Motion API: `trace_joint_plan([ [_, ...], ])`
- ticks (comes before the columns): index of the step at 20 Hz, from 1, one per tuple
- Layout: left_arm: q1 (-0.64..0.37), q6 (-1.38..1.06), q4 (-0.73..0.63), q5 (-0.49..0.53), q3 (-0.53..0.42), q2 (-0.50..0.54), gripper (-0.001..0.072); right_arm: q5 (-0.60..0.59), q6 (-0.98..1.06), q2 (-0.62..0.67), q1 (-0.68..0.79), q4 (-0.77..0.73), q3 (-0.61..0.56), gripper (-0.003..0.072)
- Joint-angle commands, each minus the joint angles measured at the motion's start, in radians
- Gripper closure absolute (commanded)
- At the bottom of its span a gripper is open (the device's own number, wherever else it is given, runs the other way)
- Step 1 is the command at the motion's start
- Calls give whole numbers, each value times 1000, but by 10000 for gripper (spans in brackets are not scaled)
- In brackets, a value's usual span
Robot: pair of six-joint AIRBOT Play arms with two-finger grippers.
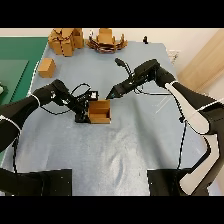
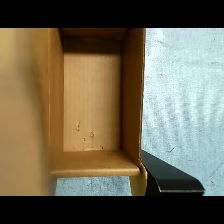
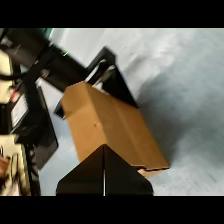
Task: Fold the box.
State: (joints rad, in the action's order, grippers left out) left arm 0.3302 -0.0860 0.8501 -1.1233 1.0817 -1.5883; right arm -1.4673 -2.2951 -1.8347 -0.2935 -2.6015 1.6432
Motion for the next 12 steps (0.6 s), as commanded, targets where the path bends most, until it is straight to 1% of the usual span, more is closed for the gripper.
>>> trace_joint_plan([
  [1,0,1,3,-2,1,-1,696,-53,-196,15,-45,72,13,681],
  [2,0,1,3,-2,1,-1,696,-14,-244,15,-63,117,13,666],
  [4,0,7,3,-5,0,-1,696,79,-277,23,-107,224,14,420],
  [5,0,9,3,-5,1,-1,695,115,-312,27,-129,261,14,397],
  [6,0,9,3,-4,1,-1,695,126,-357,29,-148,290,17,397],
  [9,0,8,3,-5,1,-1,695,127,-369,31,-176,309,16,397],
  [10,0,8,3,-5,1,-1,695,122,-369,31,-179,312,16,377],
  [11,0,9,3,-5,1,-1,695,122,-369,31,-180,312,16,375],
  [12,0,8,3,-5,1,-1,695,122,-366,34,-180,312,16,336],
])
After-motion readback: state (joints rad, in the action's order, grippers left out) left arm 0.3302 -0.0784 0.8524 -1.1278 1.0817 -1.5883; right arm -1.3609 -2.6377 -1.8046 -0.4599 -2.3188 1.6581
